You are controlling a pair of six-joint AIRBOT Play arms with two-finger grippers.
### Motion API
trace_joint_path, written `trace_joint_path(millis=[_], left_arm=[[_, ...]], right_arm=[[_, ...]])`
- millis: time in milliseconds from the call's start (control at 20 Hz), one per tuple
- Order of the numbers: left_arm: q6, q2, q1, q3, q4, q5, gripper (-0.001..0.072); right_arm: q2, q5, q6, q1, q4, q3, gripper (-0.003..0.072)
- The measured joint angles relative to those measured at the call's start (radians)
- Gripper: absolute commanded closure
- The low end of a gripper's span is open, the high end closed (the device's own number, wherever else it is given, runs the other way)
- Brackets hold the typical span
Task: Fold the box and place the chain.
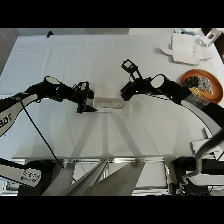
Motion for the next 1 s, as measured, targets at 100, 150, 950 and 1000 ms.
trace_joint_path(millis=[100,150,950,1000], left_arm=[[0.000,0.000,0.000,0.000,0.000,0.000,0.0556],[0.000,0.000,0.000,0.000,0.000,0.000,0.0556],[0.003,0.000,0.000,0.000,0.003,0.001,0.0556],[0.003,0.000,0.000,0.000,0.003,0.001,0.0556]], right_arm=[[-0.013,0.000,0.008,0.002,0.004,0.002,0.0678],[-0.011,0.000,0.009,0.002,0.003,0.005,0.0678],[0.235,0.322,-0.097,0.004,-0.372,-0.010,0.0391],[0.219,0.323,-0.132,0.004,-0.373,-0.012,0.0389]])
